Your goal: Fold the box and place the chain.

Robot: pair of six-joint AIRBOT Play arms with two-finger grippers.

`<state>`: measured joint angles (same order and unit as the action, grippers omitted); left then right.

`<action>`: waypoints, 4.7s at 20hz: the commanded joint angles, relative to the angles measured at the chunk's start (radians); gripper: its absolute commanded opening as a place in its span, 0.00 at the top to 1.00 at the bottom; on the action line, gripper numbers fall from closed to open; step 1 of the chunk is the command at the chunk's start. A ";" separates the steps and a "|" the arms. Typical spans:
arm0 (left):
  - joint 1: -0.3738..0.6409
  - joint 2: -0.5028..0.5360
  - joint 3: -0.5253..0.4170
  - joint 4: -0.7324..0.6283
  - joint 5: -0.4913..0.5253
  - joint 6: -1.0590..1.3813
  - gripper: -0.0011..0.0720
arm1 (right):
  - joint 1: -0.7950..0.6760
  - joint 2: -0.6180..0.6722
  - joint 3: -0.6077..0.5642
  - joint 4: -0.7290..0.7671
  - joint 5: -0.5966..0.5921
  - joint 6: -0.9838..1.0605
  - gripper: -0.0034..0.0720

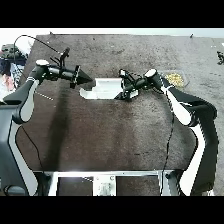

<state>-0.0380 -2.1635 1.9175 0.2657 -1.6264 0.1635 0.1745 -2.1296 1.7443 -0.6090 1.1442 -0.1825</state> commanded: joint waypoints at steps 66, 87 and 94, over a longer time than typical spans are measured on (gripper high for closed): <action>-0.165 0.114 -0.161 0.558 0.437 -0.032 0.51 | 0.001 -0.001 0.001 0.000 0.000 0.000 0.28; -0.164 0.074 -0.161 0.355 0.413 -0.032 0.29 | 0.001 -0.001 0.001 0.000 0.000 0.000 0.28; -0.164 0.074 -0.161 0.346 0.415 -0.032 0.17 | 0.001 -0.001 0.001 0.000 0.000 0.000 0.28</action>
<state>-0.2020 -2.0892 1.7569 0.6205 -1.2118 0.1314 0.1745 -2.1296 1.7443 -0.6102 1.1446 -0.1833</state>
